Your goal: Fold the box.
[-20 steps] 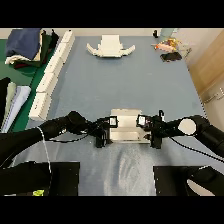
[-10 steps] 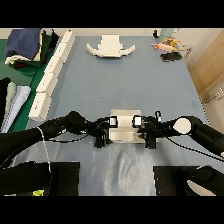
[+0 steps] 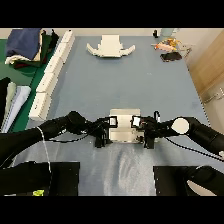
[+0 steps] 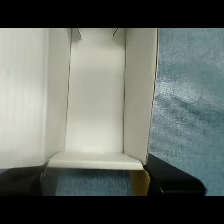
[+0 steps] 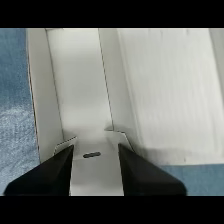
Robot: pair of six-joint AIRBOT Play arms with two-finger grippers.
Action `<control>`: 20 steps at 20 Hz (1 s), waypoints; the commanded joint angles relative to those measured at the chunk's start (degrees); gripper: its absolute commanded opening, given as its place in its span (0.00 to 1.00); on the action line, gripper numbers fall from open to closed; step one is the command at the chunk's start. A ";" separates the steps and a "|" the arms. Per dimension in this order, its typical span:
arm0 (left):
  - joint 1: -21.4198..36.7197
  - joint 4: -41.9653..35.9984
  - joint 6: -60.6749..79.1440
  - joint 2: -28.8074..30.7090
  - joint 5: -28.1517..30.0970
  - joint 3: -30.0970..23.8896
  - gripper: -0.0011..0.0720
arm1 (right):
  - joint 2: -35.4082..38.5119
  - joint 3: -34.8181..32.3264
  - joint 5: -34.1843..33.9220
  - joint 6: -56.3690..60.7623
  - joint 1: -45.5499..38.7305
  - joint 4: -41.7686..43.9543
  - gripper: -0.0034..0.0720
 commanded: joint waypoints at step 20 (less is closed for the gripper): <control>0.02 0.00 0.00 0.00 -0.02 0.02 0.83 | 0.61 1.29 17.66 79.17 -13.97 -18.36 0.05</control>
